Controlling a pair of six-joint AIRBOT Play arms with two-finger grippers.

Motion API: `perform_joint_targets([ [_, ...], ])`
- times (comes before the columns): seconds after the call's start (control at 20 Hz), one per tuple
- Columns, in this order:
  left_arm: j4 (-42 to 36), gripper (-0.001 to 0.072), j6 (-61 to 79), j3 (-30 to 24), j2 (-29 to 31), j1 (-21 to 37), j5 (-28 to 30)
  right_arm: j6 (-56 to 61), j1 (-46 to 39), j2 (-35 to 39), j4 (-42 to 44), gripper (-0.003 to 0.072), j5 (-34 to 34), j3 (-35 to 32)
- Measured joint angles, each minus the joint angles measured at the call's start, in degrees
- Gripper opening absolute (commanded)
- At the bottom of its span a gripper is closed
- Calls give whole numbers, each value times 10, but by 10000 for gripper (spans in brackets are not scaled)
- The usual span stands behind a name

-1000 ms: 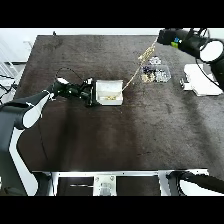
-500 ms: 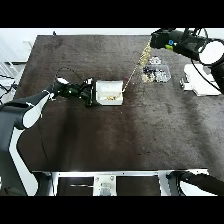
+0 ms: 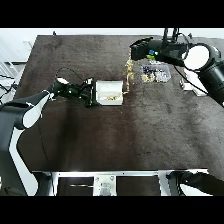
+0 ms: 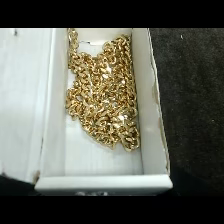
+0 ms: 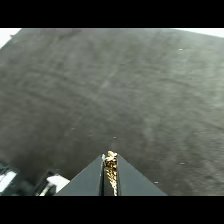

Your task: Fold the box and place the chain.

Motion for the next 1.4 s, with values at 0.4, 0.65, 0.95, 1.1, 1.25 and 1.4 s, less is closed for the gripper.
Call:
perform_joint_targets([
  [0.4,0,471,0,0,0,0,0,0,61,0,1,7,5,0],
  [0.65,0,471,0,0,0,0,0,2,92,-2,3,7,4,-3],
  [0.95,0,471,0,0,0,0,0,4,119,-3,0,6,-13,-9],
  [1.1,0,471,0,0,0,0,0,4,118,-4,-8,7,-12,-26],
  [1.25,0,471,0,0,0,0,0,5,115,-9,-11,6,-13,-48],
  [1.4,0,471,0,0,0,0,0,5,113,-22,-12,7,-21,-81],
])
